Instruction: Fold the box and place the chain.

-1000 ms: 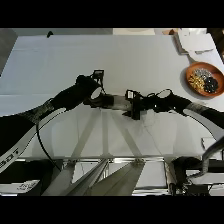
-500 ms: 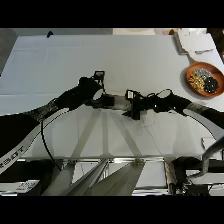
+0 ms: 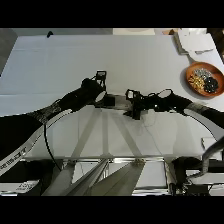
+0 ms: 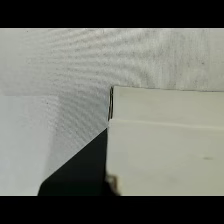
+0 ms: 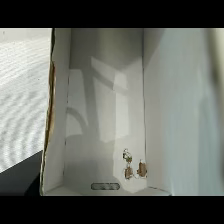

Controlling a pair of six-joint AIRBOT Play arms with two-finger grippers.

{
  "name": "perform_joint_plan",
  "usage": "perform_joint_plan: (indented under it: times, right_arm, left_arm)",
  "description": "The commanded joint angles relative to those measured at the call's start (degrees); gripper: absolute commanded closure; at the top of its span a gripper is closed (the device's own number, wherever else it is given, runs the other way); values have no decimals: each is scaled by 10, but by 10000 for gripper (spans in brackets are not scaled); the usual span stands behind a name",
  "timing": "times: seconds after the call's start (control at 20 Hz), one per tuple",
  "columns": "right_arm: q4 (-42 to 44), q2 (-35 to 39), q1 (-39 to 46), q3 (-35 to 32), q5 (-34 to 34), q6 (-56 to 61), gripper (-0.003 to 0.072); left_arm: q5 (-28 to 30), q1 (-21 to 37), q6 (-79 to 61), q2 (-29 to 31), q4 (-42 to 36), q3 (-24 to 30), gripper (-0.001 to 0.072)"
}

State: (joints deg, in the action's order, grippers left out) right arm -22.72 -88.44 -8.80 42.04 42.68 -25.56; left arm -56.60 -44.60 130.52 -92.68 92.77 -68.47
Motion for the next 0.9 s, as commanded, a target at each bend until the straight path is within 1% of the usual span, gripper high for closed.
perform_joint_plan:
  times: [0.0,0.05,0.15,0.2,0.25,0.5,0.75,0.85]
  right_arm:
    - [0,0,0,0,0,0,298]
    - [1,0,0,0,0,0,298]
    - [0,0,0,0,0,0,298]
    - [0,0,0,0,0,0,298]
    - [0,0,0,0,0,0,298]
    - [0,0,-1,0,0,0,298]
    - [0,0,0,0,0,0,298]
    - [0,0,0,0,0,0,298]
  left_arm:
    - [-13,-2,1,0,-7,0,689]
    - [-14,-1,1,1,-11,0,608]
    - [-14,-1,24,8,-17,0,369]
    - [-14,-1,19,16,-16,0,268]
    - [-17,-2,7,29,-13,0,241]
    - [-48,-5,-24,106,3,0,241]
    - [-116,-3,-147,189,-17,0,242]
    - [-142,-3,-226,226,-29,0,242]
